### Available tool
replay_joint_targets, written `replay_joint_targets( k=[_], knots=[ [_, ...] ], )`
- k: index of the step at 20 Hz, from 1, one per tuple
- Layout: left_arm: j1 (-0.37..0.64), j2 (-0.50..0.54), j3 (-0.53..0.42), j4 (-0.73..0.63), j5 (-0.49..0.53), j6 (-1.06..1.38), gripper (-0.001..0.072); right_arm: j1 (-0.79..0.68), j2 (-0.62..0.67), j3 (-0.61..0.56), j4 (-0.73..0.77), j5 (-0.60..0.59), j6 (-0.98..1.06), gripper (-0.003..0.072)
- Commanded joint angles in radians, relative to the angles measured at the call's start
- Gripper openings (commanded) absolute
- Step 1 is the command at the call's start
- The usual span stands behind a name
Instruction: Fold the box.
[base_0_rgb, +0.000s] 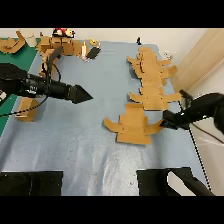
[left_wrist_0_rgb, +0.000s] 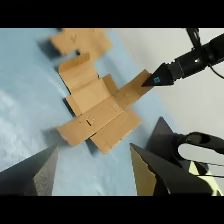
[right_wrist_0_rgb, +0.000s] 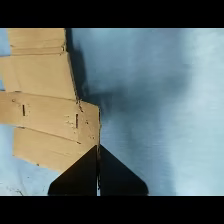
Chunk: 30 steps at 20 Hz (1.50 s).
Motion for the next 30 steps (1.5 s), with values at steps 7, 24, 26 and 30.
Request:
replay_joint_targets(
  k=[7,24,26,30],
  knots=[
    [0.039,-0.060,-0.084,0.028,-0.069,-0.054,0.0693,0.324,0.016,-0.166,0.008,0.261,0.106,0.0173],
    [0.037,-0.060,-0.084,0.029,-0.057,-0.082,0.0693,0.324,-0.144,-0.169,-0.027,0.274,0.104,0.0169],
    [0.037,-0.060,-0.084,0.028,-0.054,-0.083,0.0693,0.324,-0.145,-0.169,-0.001,0.272,0.101,0.0155],
    [0.037,-0.061,-0.084,0.028,-0.059,-0.083,0.0693,0.365,-0.143,-0.169,0.146,0.273,-0.016,0.0004]
  ],
)
